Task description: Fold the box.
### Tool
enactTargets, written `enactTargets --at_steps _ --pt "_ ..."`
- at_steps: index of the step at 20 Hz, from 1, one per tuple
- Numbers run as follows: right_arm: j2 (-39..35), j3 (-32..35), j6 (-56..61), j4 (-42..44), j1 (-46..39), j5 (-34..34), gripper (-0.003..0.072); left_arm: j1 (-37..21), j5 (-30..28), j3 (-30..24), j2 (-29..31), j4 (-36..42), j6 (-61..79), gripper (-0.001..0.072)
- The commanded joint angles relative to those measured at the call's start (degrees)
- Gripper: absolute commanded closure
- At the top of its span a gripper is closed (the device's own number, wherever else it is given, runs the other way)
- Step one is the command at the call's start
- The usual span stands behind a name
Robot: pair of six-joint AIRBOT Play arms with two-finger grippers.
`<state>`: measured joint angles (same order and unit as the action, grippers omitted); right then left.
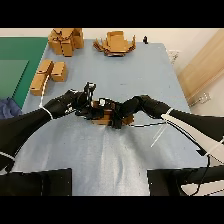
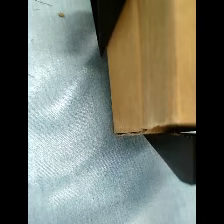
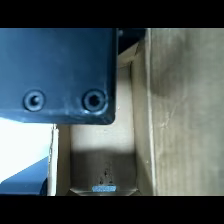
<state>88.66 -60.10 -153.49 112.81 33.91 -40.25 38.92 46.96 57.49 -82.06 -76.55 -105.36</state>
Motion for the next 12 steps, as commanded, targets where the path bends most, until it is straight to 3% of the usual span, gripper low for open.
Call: enactTargets --at_steps 1,2,5,6,7,9,10,11,12 --pt "-0.04 0.04 -0.02 -0.07 0.00 -0.26 0.0083 0.02 0.22 0.00 -0.04 0.96 -0.15 0.0256" --pt "-0.04 0.04 -0.02 -0.07 0.00 -0.26 0.0083 0.00 0.17 0.00 -0.04 0.94 -0.61 0.0136" --pt "-0.04 0.04 0.00 -0.07 0.00 -0.26 0.0083 -0.09 -0.11 -0.02 -0.04 0.70 -0.79 0.0153" --pt "-0.04 0.04 0.00 -0.07 0.00 -0.26 0.0083 -0.11 -0.13 -0.02 -0.04 0.68 -0.74 0.0310" --pt "-0.04 0.04 -0.02 -0.07 0.00 -0.26 0.0083 -0.09 -0.44 -0.02 -0.04 0.68 -0.74 0.0359" --pt "-0.04 0.04 0.00 -0.07 0.00 -0.26 0.0083 -0.11 -1.49 -0.02 -0.07 0.68 -0.74 0.0362" --pt "-0.04 0.04 0.00 -0.07 0.00 -0.26 0.0083 -0.11 -1.77 -0.02 -0.07 0.68 -0.79 0.0432" --pt "-0.04 0.04 -0.02 -0.07 0.00 -0.26 0.0083 -0.09 -1.81 -0.02 -0.07 0.70 -0.72 0.0682" --pt "-0.04 0.04 -0.02 -0.07 0.00 -0.24 0.0083 -0.09 -1.77 -0.02 -0.07 0.76 -0.61 0.0692"
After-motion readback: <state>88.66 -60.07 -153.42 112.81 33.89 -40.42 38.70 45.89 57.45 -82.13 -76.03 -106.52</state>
